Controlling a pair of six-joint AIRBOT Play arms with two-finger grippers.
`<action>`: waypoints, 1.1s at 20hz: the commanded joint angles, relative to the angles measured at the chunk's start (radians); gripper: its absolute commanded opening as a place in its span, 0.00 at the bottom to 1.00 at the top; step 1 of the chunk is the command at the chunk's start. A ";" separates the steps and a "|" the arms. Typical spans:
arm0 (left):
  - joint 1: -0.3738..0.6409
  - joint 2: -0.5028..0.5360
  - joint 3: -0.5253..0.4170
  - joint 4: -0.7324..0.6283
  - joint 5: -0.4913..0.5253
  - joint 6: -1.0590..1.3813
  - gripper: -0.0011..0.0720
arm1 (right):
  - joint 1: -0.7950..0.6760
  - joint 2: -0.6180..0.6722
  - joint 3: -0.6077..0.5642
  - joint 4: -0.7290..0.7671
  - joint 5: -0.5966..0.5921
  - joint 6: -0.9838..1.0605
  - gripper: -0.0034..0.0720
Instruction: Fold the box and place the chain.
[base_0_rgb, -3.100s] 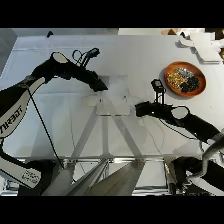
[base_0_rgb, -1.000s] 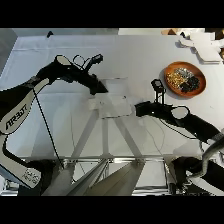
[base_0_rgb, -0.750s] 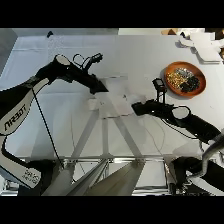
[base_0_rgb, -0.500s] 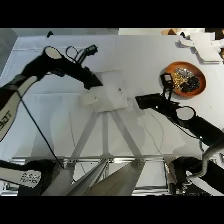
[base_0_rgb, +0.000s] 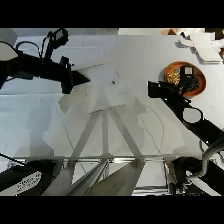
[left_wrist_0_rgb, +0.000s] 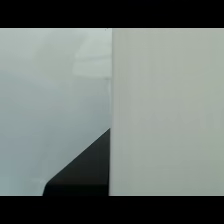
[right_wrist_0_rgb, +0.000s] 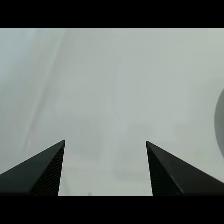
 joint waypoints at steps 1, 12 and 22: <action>0.003 -0.010 -0.120 -0.088 0.019 0.155 0.02 | 0.000 0.004 0.001 -0.002 -0.042 -0.002 0.78; 0.003 -0.262 -0.120 -0.137 0.071 0.574 0.02 | 0.000 0.004 0.001 -0.002 -0.117 -0.002 0.78; -0.137 -0.343 -0.087 -0.159 0.198 0.618 0.02 | 0.001 0.004 0.001 -0.002 -0.116 -0.002 0.78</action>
